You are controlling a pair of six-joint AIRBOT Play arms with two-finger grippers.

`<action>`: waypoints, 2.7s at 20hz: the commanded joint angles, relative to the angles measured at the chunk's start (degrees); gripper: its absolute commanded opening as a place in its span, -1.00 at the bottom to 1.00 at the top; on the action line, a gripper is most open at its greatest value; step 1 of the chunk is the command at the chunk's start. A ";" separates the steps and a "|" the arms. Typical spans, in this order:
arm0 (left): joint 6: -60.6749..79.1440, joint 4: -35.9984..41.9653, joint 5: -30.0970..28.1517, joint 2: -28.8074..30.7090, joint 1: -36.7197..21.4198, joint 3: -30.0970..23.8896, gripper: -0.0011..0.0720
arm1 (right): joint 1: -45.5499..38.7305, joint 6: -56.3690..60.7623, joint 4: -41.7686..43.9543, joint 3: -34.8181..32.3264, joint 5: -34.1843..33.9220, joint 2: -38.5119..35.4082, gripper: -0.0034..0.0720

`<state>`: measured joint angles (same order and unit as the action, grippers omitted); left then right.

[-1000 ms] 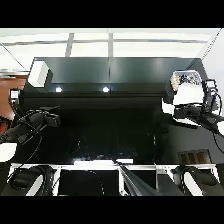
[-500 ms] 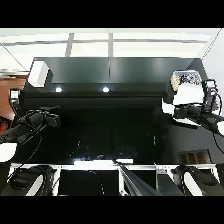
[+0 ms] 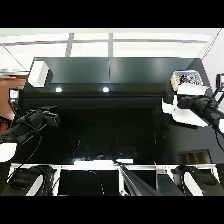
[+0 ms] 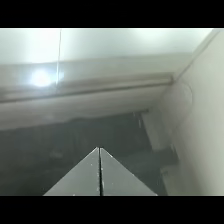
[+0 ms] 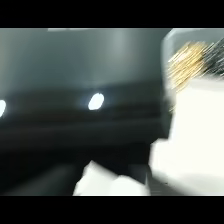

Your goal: Fold the box and place the chain.

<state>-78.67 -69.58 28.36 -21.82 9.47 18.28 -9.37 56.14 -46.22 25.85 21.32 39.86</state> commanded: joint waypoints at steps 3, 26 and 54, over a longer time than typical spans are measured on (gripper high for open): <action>0.02 2.78 -9.97 0.04 0.04 0.02 -0.89 | -6.62 1.05 -0.70 4.48 -6.91 9.38 0.98; -10.51 -9.25 17.00 -33.33 1.01 20.85 0.98 | -41.11 -2.03 -17.09 41.88 47.67 49.33 0.94; 16.26 31.58 26.45 -50.23 0.68 32.02 0.97 | 4.00 -25.53 31.32 2.32 30.51 23.28 -0.87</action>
<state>-69.25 -45.71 46.98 -65.06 10.96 45.06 -14.66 31.62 -17.06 30.94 58.70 64.03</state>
